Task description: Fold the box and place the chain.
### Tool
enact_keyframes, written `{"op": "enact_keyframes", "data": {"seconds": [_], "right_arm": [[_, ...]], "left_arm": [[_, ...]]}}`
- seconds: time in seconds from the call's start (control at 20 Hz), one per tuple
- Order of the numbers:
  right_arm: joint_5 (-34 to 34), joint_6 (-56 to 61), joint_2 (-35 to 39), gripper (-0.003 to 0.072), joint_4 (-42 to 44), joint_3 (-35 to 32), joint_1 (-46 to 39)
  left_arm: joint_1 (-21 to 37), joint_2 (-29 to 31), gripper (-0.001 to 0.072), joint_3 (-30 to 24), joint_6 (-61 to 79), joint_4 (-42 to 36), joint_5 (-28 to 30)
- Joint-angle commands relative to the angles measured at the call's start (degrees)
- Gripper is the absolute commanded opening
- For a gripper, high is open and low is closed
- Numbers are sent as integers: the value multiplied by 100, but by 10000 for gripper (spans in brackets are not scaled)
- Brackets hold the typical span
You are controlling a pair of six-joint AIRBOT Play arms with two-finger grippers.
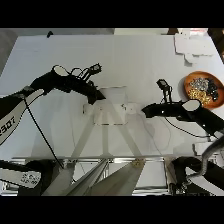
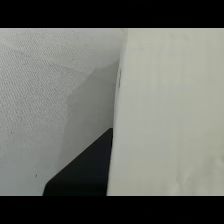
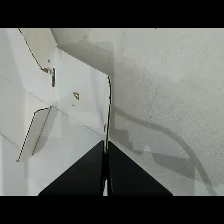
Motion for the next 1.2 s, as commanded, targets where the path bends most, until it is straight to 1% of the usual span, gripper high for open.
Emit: {"op": "enact_keyframes", "data": {"seconds": [0.0,0.45,0.55,0.65,0.75,0.85,0.95,1.05,1.1,1.15], "right_arm": [[4,0,0,10,0,-2,4],[-42,4,0,11,39,-2,4],[-225,4,0,11,201,0,4],[-179,4,0,11,208,0,4],[17,0,0,16,173,0,4],[31,2,0,126,175,0,4],[149,4,0,210,197,35,4],[439,4,2,283,197,151,4],[608,4,11,303,197,236,4],[789,4,63,302,195,328,4]], "left_arm": [[-4,-4,8,2,-17,-28,7],[-4,-4,8,2,-17,-26,33],[-4,-4,8,2,-13,-24,42],[-4,-4,7,2,-13,-26,125],[-4,-4,7,2,-15,-26,131],[-4,-2,6,2,-17,-26,105],[-4,4,2,2,-22,-28,55],[-4,72,1,2,-31,-24,4],[-4,153,1,2,-87,-26,4],[-4,256,1,2,-214,-24,-13]]}}
